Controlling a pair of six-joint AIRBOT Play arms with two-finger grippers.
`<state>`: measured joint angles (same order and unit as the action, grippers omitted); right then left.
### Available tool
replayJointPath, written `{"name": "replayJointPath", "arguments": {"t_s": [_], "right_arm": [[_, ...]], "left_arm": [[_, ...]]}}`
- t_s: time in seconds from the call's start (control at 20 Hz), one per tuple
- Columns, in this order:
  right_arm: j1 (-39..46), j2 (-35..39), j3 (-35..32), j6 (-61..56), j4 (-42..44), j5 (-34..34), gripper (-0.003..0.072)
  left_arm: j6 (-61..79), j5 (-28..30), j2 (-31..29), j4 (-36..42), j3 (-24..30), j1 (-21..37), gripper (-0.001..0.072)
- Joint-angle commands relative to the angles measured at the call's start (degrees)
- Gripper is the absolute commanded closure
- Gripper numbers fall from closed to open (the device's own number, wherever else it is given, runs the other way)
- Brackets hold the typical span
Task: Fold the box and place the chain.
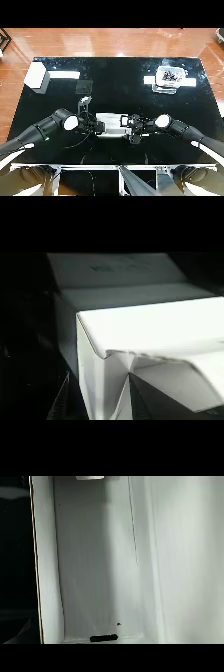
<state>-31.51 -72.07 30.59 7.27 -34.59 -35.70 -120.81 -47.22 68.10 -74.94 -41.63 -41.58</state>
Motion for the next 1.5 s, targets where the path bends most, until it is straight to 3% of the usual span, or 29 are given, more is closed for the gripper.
{"name": "replayJointPath", "arguments": {"t_s": [0.0,0.2,0.3,0.95,1.45], "right_arm": [[-0.04,0.0,-0.02,0.0,0.02,-0.02,0.0381],[-0.04,0.0,-0.02,0.0,0.02,-0.02,0.0381],[-0.04,0.0,-0.02,0.0,0.02,-0.02,0.0381],[-0.04,0.0,-0.02,0.0,0.02,-0.02,0.0381],[-0.04,0.0,-0.02,0.0,0.02,-0.02,0.0381]], "left_arm": [[-5.49,-4.2,2.19,-8.55,-4.02,-2.03,0.0227],[-7.06,-8.17,6.38,-9.6,-7.45,-3.13,0.0227],[-8.7,-8.76,7.74,-11.21,-8.26,-4.35,0.0268],[-11.47,-6.64,9.68,-13.05,-8.7,-5.42,0.0275],[-10.97,-7.74,11.32,-13.11,-12.02,-5.42,0.028]]}}
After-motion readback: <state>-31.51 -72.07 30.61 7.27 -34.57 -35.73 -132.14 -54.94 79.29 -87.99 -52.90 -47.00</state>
